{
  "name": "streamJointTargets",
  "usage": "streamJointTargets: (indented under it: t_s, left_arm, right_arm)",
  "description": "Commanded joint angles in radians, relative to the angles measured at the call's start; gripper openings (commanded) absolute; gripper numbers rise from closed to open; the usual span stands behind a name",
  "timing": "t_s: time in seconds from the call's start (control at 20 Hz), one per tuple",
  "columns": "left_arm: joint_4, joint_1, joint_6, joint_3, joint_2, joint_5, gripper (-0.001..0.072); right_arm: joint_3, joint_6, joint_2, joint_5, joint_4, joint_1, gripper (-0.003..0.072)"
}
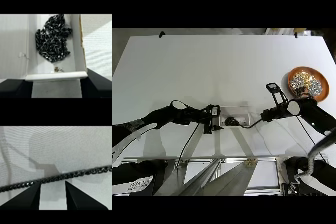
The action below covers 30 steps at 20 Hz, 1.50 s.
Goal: Fold the box and place the chain.
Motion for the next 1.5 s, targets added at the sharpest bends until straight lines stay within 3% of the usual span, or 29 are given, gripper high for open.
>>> streamJointTargets:
  t_s: [0.0,0.15,0.25,0.4,0.65,0.7,0.75,0.85,1.2,1.45]
  left_arm:
    - [0.000,0.000,0.000,0.001,0.001,0.000,0.0250]
    - [0.000,0.000,0.000,0.001,0.000,0.000,0.0250]
    - [0.000,0.000,0.000,0.001,0.001,0.000,0.0250]
    - [0.000,0.000,0.000,0.001,0.001,0.000,0.0250]
    - [0.000,0.000,0.000,0.001,0.001,0.000,0.0250]
    - [0.000,0.000,0.000,0.001,0.000,0.000,0.0250]
    - [0.000,0.000,0.000,0.001,0.001,0.000,0.0250]
    - [0.000,0.000,0.000,0.001,0.001,0.000,0.0250]
    - [0.000,0.000,0.000,0.001,0.001,0.000,0.0250]
    - [0.000,0.000,0.000,0.001,0.001,0.000,0.0250]
  right_arm:
    - [-0.001,0.039,-0.020,-0.039,-0.002,-0.001,0.0337]
    - [-0.001,0.056,-0.043,-0.023,0.000,0.000,0.0334]
    - [-0.001,0.056,-0.044,0.001,0.013,0.000,0.0267]
    - [-0.001,0.056,-0.045,0.000,0.013,0.000,0.0262]
    - [-0.001,0.054,-0.068,0.045,0.014,0.000,0.0155]
    - [-0.001,0.050,-0.064,0.055,0.013,0.000,0.0120]
    - [-0.001,0.042,-0.058,0.062,0.014,0.000,0.0039]
    - [-0.001,0.024,-0.034,0.070,0.014,0.000,0.0017]
    - [-0.001,0.024,0.216,0.095,0.033,0.000,0.0016]
    - [-0.001,-0.053,0.434,0.092,0.276,0.000,0.0016]
